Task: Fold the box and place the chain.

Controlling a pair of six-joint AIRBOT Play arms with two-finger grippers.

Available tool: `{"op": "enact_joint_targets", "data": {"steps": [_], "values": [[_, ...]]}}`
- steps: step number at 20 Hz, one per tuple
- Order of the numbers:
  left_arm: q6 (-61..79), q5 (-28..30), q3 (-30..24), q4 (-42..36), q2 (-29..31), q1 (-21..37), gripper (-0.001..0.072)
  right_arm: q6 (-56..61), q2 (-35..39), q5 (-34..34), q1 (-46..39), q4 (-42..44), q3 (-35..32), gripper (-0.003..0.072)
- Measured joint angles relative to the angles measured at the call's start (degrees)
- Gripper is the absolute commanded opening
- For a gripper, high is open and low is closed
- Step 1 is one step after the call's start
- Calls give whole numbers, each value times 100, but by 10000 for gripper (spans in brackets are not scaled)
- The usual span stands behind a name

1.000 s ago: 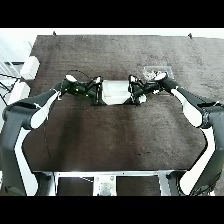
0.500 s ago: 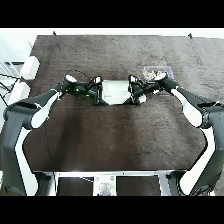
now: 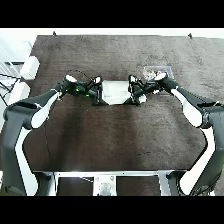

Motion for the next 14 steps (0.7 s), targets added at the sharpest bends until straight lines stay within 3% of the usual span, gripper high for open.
{"op": "enact_joint_targets", "data": {"steps": [11,12,13,14], "values": [[-131,4,0,15,-81,0,702,2,0,0,0,0,0,495],[-142,4,0,15,-85,0,607,2,0,0,0,2,0,494],[-149,24,0,4,-87,0,455,-4,0,7,0,0,0,495],[-173,22,0,0,-90,0,453,2,0,7,0,2,0,494]]}}
